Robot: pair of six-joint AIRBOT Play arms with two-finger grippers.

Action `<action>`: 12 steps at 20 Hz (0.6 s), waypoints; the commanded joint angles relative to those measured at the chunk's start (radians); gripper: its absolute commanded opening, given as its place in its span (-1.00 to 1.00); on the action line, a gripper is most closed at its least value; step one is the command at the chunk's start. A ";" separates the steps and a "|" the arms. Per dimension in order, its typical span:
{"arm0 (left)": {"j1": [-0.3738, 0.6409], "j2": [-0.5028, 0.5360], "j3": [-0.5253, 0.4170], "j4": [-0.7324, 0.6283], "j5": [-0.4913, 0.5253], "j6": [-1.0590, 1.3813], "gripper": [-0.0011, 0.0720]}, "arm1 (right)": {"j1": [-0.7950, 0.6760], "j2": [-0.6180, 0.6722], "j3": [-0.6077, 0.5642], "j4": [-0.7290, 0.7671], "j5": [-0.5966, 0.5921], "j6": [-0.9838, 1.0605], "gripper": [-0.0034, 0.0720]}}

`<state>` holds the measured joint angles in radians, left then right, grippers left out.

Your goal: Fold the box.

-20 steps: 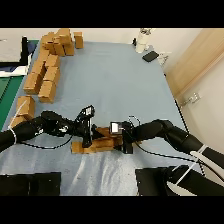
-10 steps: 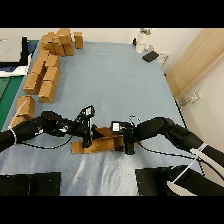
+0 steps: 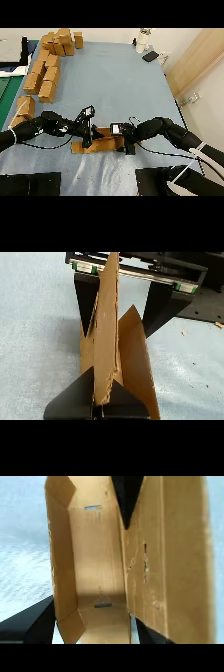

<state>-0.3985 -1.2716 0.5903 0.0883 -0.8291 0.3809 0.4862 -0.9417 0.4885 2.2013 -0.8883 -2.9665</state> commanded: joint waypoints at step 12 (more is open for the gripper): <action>0.000 0.000 0.001 0.001 -0.001 0.000 -0.93 | -0.026 -0.080 -0.003 -0.014 0.039 -0.037 0.98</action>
<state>-0.3985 -1.2716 0.5903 0.0887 -0.8295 0.3805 0.4694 -1.0065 0.4854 2.1780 -0.8474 -3.0013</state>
